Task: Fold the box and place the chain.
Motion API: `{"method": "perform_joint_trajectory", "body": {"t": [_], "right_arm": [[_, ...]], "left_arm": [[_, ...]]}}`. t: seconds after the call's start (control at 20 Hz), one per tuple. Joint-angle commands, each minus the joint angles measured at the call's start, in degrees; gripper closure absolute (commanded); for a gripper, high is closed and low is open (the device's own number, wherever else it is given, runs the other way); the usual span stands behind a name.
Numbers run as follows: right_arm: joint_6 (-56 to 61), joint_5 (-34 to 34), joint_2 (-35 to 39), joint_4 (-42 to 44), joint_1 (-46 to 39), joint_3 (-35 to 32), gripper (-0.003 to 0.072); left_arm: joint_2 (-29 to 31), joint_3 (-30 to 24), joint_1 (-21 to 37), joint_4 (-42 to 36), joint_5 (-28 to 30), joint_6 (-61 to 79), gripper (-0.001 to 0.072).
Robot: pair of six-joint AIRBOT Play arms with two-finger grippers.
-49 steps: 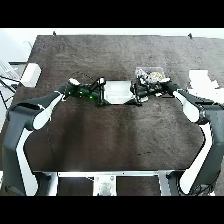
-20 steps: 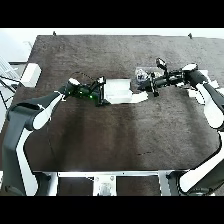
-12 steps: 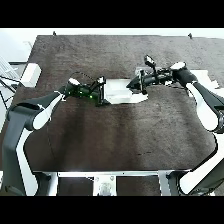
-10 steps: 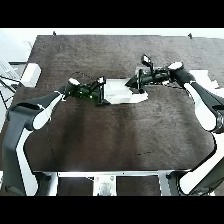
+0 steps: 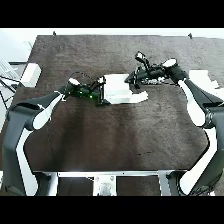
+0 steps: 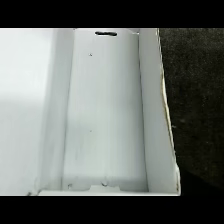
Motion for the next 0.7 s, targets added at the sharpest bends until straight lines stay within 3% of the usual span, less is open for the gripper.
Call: {"method": "perform_joint_trajectory", "body": {"t": [0.0,0.45,0.65], "right_arm": [[5.11,-0.39,-2.25,-4.96,0.81,1.53,0.0681],[4.42,2.78,-3.69,-8.35,2.75,2.99,0.068],[2.69,2.91,0.83,-8.0,1.84,3.08,0.0682]], "left_arm": [[-0.04,0.04,0.02,0.02,0.02,0.02,0.036],[-0.04,0.04,0.02,0.02,0.04,0.02,0.036],[-0.04,0.04,0.02,0.02,0.04,0.02,0.036]]}}
